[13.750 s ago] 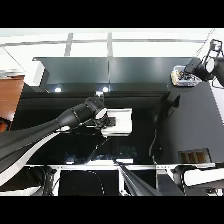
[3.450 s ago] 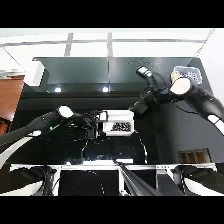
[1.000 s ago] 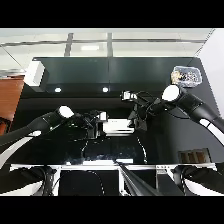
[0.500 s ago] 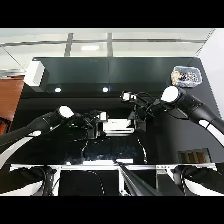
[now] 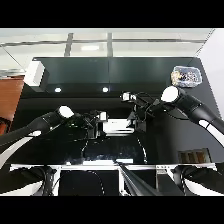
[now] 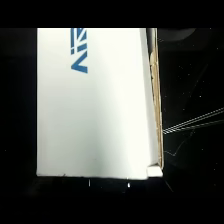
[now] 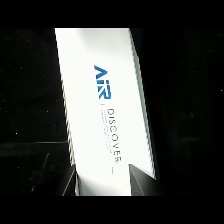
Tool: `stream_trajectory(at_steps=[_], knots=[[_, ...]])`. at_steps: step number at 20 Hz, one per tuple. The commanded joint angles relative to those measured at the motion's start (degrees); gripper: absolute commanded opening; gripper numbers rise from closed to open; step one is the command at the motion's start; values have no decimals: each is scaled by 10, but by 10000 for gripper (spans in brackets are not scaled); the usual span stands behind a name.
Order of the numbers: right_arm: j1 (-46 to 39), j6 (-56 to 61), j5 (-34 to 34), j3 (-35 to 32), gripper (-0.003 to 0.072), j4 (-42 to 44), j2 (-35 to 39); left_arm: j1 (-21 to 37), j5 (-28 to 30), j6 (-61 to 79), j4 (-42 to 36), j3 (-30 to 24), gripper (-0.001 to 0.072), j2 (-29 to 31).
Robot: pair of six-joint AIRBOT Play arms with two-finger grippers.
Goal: Fold the box and place the chain.
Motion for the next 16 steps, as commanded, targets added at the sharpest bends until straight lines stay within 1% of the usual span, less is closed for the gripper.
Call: stream_trajectory(at_steps=[1, 12, 16], knots=[[0, 16, 2, 0, 366, 1, 0, 0, 0, 0, 0, 0, 353, 0], [0, 26, 14, -12, 366, 1, 0, 0, 0, 0, 0, 0, 353, 0], [0, 26, 7, -21, 366, 1, -2, 0, 0, 0, 0, 0, 353, 0]])
